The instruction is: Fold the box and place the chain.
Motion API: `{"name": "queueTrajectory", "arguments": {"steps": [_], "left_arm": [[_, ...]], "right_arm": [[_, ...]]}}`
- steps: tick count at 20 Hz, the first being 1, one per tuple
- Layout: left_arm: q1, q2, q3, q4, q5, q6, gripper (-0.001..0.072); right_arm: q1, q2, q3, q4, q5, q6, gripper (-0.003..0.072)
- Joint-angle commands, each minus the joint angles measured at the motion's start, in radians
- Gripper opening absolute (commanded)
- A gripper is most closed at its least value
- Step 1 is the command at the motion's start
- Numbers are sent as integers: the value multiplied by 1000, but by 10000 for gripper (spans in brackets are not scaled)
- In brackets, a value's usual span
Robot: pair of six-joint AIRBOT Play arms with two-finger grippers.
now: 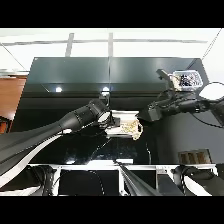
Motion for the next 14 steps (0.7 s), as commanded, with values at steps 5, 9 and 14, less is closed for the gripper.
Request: {"name": "queueTrajectory", "arguments": {"steps": [5,9,14], "left_arm": [[1,0,1,0,1,0,31],[1,0,1,0,0,0,32],[1,0,1,0,0,0,31]], "right_arm": [[-229,23,-203,-183,-152,-198,711],[-95,23,-389,-121,-354,-680,709],[51,-4,-432,-121,-420,-912,702]]}}
